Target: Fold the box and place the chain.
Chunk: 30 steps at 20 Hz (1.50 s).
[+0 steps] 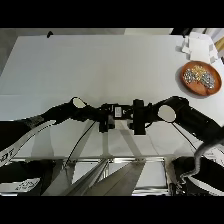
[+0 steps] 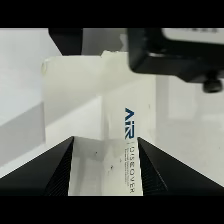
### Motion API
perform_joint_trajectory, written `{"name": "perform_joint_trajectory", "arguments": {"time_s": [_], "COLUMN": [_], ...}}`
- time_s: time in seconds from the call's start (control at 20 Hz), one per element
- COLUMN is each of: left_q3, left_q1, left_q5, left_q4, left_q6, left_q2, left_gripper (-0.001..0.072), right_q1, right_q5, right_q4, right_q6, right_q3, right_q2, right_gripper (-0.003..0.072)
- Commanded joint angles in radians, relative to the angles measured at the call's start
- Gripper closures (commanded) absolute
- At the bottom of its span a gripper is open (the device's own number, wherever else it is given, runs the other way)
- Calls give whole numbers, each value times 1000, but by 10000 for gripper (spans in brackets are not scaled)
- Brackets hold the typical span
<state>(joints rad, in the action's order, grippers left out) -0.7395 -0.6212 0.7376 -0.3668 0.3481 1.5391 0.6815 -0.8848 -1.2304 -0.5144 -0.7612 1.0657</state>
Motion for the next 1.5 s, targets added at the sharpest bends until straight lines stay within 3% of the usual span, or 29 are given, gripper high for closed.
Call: {"name": "perform_joint_trajectory", "arguments": {"time_s": [0.0,0.2,0.3,0.65,1.05,1.45], "left_q3": [0,0,0,0,0,0], "left_q1": [0,0,0,0,0,0], "left_q5": [0,0,0,-1,0,0], "left_q4": [0,0,0,0,0,0], "left_q6": [0,0,0,0,0,0], "left_q2": [-1,-1,-1,-1,-1,-1], "left_gripper": [437,437,437,437,437,437], "right_q1": [11,11,11,11,11,11], "right_q5": [38,57,63,28,92,92], "right_q4": [-16,-30,-30,-18,-50,-81], "right_q6": [-1,-6,-5,-5,-11,-13], "right_q3": [24,39,48,56,82,82], "right_q2": [-18,-18,-18,-18,-18,-19], "right_gripper": [287,304,359,368,371,467]}}
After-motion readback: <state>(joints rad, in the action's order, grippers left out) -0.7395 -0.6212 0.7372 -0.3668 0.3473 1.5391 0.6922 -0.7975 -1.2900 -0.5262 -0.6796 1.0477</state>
